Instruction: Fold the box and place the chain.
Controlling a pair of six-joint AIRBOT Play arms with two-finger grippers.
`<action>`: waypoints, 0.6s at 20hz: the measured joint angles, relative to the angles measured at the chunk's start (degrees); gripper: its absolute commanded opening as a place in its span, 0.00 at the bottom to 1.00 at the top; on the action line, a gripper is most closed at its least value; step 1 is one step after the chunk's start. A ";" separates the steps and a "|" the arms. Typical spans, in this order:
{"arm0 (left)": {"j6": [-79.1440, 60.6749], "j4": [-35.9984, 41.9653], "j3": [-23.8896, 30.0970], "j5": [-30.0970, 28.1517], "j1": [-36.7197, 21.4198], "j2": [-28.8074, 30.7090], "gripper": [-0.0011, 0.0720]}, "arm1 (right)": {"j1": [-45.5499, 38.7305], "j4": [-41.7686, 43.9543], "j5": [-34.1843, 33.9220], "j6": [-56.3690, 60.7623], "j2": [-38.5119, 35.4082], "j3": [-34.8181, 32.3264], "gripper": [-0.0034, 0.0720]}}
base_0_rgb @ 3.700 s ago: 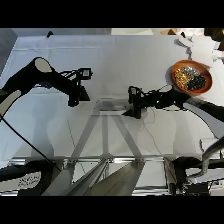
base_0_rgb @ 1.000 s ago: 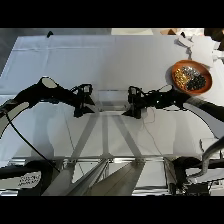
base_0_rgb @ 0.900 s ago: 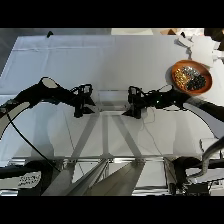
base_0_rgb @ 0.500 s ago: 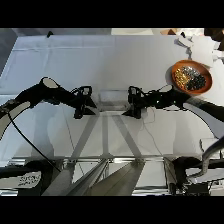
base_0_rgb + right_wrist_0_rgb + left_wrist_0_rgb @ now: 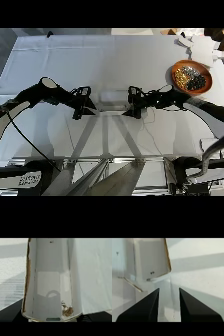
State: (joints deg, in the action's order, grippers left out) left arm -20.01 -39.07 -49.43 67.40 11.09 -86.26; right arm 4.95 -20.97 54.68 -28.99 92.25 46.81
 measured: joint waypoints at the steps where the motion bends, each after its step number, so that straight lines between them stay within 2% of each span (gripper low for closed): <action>1: 1.18 -0.59 0.00 -0.44 -0.22 0.00 0.42 | 0.00 0.00 0.00 -0.02 0.00 0.00 0.73; 4: 3.30 -0.98 0.00 -3.41 -0.59 0.00 0.42 | 0.00 0.00 0.00 0.00 0.00 0.00 0.73; 7: 1.36 1.86 0.00 -5.84 -0.63 0.00 0.42 | 0.00 0.00 0.02 0.00 0.00 0.00 0.73; 12: -4.92 4.76 0.00 -3.85 -0.37 -0.22 0.39 | 0.00 0.00 0.02 0.00 0.00 0.00 0.73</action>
State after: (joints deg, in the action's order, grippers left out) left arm -24.93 -34.30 -49.43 63.55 10.72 -86.48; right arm 4.95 -20.97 54.70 -28.99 92.25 46.81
